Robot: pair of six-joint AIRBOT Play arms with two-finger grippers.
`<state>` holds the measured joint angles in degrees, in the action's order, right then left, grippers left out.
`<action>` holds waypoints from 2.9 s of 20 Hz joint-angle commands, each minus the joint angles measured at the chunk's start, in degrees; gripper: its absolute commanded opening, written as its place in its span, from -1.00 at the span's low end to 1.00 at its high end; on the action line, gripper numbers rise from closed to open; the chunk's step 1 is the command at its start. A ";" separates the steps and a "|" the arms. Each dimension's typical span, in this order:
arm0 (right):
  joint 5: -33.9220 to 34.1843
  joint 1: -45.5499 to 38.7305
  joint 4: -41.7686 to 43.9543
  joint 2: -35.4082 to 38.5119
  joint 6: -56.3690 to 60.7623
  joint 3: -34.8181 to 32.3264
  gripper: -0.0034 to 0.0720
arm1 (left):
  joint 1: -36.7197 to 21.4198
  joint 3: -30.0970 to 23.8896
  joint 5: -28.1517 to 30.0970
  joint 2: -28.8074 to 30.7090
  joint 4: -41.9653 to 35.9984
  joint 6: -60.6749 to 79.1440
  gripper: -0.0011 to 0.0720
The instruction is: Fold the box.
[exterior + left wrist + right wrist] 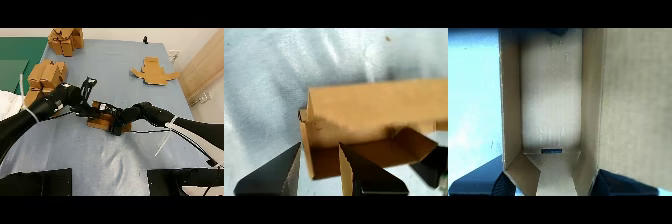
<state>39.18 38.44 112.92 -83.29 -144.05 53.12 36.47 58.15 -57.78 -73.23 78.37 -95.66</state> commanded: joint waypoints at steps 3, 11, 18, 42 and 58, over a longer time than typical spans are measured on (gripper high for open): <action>1.95 -0.02 0.04 0.04 0.11 -0.04 -0.68 | -17.62 -4.48 -11.50 6.88 -26.18 41.66 0.50; 1.97 0.02 0.02 0.04 0.02 -0.04 -0.68 | -36.54 -6.95 -19.37 -2.14 -34.27 105.33 0.29; 2.49 0.09 -2.19 0.04 -0.02 -0.04 -0.68 | -24.65 -4.04 -8.31 -10.12 -35.08 116.74 0.92; 3.13 0.13 -2.62 0.04 -0.02 -0.04 -0.68 | -15.39 -0.76 -7.28 -14.97 -33.35 112.52 0.26; 2.93 0.09 -2.62 1.51 1.01 -0.04 0.38 | -15.39 -0.72 -7.08 -14.97 -31.58 110.75 0.71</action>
<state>42.63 38.57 110.04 -81.89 -143.15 53.01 21.15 57.39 -64.73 -88.25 46.04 14.98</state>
